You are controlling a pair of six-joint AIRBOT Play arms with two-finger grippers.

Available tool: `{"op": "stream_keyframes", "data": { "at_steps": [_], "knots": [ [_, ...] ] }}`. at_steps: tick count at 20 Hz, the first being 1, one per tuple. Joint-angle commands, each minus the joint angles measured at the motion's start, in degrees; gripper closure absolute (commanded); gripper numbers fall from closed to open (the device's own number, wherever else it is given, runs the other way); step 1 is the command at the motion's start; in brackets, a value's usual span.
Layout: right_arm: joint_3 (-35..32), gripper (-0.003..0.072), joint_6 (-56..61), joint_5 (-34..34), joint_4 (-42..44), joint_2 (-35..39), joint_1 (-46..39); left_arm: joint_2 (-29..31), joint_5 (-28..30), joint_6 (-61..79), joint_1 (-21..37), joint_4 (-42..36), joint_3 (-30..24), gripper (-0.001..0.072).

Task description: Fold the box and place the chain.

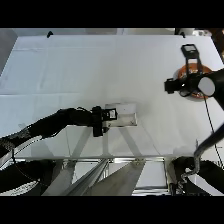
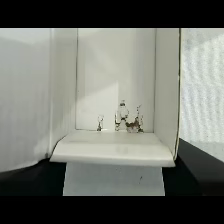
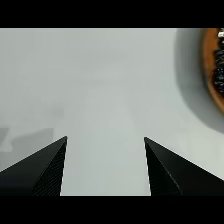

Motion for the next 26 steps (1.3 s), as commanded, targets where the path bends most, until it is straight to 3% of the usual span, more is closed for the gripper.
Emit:
{"op": "stream_keyframes", "data": {
  "at_steps": [1,3,9,16,19,20,23,26],
  "knots": [
    [0.1,0.0148,-4.7,-10.0,0.1,-5.9,-15.0,0.0,0.1,0.0,0.0,0.0,0.0,0.0568],
    [1.7,0.0149,-5.9,-13.5,2.4,-12.6,-21.7,0.0,0.1,0.0,0.0,0.0,0.0,0.0568],
    [16.8,0.0149,-7.4,-7.7,3.7,-31.8,-26.6,0.0,0.1,0.0,0.0,0.0,0.0,0.0568],
    [19.5,0.0169,-4.5,-5.1,4.2,-37.5,-26.6,0.0,0.1,0.0,0.0,0.0,0.0,0.0568],
    [19.5,0.0299,-4.6,-3.5,5.5,-37.8,-26.6,0.0,0.1,0.0,0.0,0.0,0.0,0.0568],
    [19.5,0.0313,-4.5,-2.8,5.7,-37.8,-26.6,0.0,0.1,0.0,0.0,0.0,0.0,0.0568],
    [19.5,0.0511,-4.5,-1.1,5.8,-37.8,-26.6,0.0,0.1,0.0,0.0,0.0,0.0,0.0568],
    [19.5,0.0652,-4.6,1.0,5.8,-37.5,-26.6,0.0,0.1,0.0,0.0,0.0,0.0,0.0568]
  ]
}}
